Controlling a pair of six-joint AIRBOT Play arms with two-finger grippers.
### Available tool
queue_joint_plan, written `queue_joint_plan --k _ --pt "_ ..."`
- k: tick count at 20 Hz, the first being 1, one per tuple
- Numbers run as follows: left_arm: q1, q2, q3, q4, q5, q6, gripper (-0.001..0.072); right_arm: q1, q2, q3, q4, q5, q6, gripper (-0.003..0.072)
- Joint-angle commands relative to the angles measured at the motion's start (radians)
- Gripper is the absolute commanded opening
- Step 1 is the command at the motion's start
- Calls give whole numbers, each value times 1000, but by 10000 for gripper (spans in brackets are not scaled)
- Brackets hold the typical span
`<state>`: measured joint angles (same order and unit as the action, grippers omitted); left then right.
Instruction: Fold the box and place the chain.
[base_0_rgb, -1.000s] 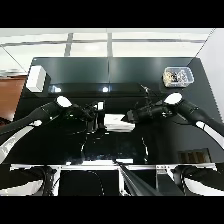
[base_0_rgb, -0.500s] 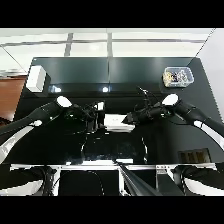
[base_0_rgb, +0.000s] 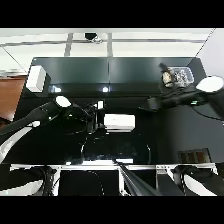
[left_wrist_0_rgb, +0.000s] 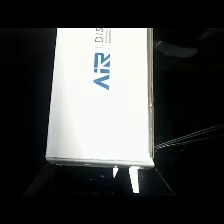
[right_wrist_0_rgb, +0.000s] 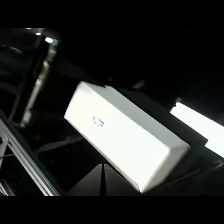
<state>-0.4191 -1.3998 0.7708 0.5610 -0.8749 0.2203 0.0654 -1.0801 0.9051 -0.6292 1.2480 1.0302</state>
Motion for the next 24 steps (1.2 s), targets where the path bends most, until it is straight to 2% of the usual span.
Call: queue_joint_plan --k 1,5,6,8,11,15,18,24 --pt "2 51 26 118 -55 -142 718 -138 122 16 -127 101 37 16" --pt "2 139 91 393 -104 -401 715 -180 144 16 -143 94 40 16" --pt "2 151 114 399 -124 -442 714 -180 144 16 -143 87 40 16" --pt "-10 153 162 343 -132 -455 709 -180 144 13 -143 64 39 16" --pt "-70 115 220 263 -47 -455 706 -180 144 2 -142 31 39 16" --pt "-148 -22 276 231 -11 -455 707 -180 144 1 -143 31 39 16" --pt "-163 -90 288 178 -27 -480 707 -180 144 1 -148 30 39 16" --pt "-186 -121 287 137 -43 -480 706 -180 144 0 -151 22 35 16"
